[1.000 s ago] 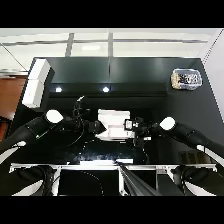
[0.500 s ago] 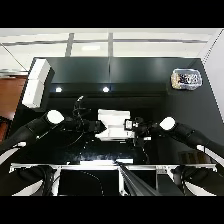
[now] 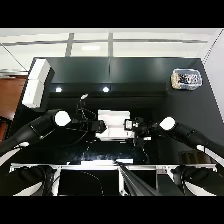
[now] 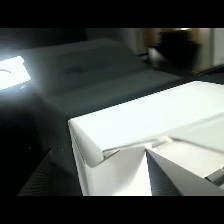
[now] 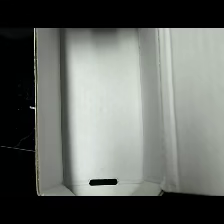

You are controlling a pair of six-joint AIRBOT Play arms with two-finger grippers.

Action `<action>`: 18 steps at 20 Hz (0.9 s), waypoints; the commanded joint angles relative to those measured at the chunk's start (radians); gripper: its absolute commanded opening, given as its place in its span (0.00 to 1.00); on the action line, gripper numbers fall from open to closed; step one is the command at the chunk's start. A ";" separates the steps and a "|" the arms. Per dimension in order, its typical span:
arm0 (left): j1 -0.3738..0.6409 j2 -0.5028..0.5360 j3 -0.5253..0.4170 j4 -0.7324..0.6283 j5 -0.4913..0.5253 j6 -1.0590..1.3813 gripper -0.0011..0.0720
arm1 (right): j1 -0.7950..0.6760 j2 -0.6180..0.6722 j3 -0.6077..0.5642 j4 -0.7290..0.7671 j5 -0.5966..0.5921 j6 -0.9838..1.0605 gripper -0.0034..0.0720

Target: Fold the box and place the chain.

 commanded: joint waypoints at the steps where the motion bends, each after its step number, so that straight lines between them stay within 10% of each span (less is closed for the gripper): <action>1: -0.063 -0.001 0.042 0.212 -0.063 -0.274 0.94 | 0.000 0.000 0.000 0.000 0.000 0.000 0.62; 18: -0.177 -0.005 0.099 0.310 -0.114 -0.556 0.67 | 0.000 0.000 0.000 0.000 0.000 0.000 0.62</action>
